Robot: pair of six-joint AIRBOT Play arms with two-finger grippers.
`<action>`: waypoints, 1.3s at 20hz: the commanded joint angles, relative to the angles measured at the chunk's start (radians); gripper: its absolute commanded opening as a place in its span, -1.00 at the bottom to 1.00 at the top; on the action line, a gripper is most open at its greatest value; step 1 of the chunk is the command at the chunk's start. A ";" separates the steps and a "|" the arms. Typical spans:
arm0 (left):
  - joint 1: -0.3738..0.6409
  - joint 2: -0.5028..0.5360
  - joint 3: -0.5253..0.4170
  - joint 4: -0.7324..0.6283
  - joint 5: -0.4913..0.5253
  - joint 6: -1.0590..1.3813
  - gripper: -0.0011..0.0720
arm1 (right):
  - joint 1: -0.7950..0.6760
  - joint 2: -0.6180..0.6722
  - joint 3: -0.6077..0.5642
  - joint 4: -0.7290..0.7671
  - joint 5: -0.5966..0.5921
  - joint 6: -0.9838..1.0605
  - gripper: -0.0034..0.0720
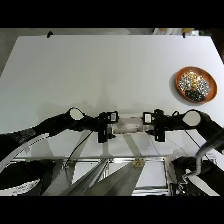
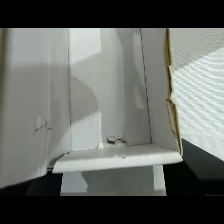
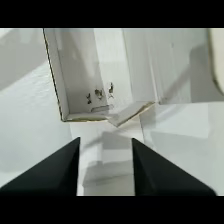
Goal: Fold the box and place the chain.
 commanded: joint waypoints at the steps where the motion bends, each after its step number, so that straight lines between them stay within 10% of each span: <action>1: 0.000 0.000 -0.001 0.000 -0.001 0.001 -0.41 | 0.000 0.138 0.001 -0.022 0.074 0.079 -0.35; 3: 0.000 0.000 -0.001 0.000 -0.001 0.001 -0.41 | 0.000 0.205 0.001 0.047 0.059 0.076 -0.82; 8: 0.000 0.000 -0.001 0.000 -0.001 0.001 -0.41 | 0.000 0.179 0.001 0.470 -0.105 -0.013 -0.88; 14: 0.000 0.000 -0.001 0.000 -0.001 0.001 -0.41 | 0.001 -0.124 0.001 0.619 -0.365 -0.035 -0.88; 26: 0.000 0.000 -0.001 0.000 -0.001 0.001 -0.41 | 0.000 -0.055 0.001 0.417 -0.205 0.177 -0.88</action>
